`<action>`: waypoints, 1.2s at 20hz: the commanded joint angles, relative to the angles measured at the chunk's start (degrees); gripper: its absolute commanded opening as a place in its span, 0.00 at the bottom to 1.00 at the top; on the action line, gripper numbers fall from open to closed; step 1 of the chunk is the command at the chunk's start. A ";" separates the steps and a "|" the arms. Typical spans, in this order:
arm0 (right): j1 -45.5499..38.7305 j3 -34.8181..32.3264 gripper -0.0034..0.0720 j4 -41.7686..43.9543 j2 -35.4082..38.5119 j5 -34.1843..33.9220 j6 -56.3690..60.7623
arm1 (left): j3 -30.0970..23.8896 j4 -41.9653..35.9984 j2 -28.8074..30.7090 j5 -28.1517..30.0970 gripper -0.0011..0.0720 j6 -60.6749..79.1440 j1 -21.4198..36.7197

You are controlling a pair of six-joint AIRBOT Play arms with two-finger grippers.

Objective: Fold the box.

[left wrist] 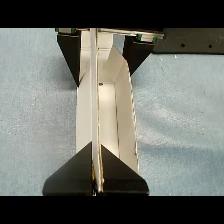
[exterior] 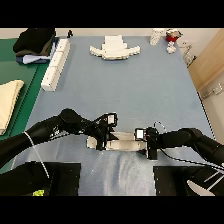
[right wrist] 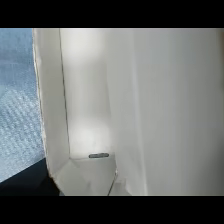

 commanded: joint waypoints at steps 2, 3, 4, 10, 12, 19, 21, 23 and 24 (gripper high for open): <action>0.02 0.00 0.78 0.15 -0.22 0.11 0.04 | 0.02 0.02 0.04 0.00 0.04 0.00 -0.02; 0.02 0.00 0.71 0.15 -0.50 0.11 0.04 | 0.02 0.02 0.04 0.00 0.04 0.00 -0.02; 0.02 0.00 0.71 0.15 -0.90 0.22 0.04 | 0.02 0.02 0.04 0.00 0.04 0.00 -0.02; 0.02 0.09 0.72 0.11 -1.07 0.33 0.04 | 0.02 0.02 0.04 0.00 0.04 0.00 -0.02; 0.02 0.09 0.72 0.11 -1.01 0.28 0.04 | 0.02 0.02 0.04 0.00 0.04 0.00 -0.02; 0.02 0.09 0.72 0.11 -1.01 0.17 0.04 | 0.02 0.02 0.04 0.00 0.04 0.00 -0.02; 0.02 0.09 0.72 0.09 -1.01 0.17 0.04 | 0.02 0.02 0.04 0.00 0.04 0.00 -0.02; 0.02 0.09 0.72 0.09 -1.01 0.17 0.04 | 0.02 0.02 0.04 0.00 0.04 0.00 -0.02; 0.02 0.09 0.72 0.11 -1.01 0.17 0.04 | 0.02 0.02 0.04 0.00 0.04 0.00 -0.02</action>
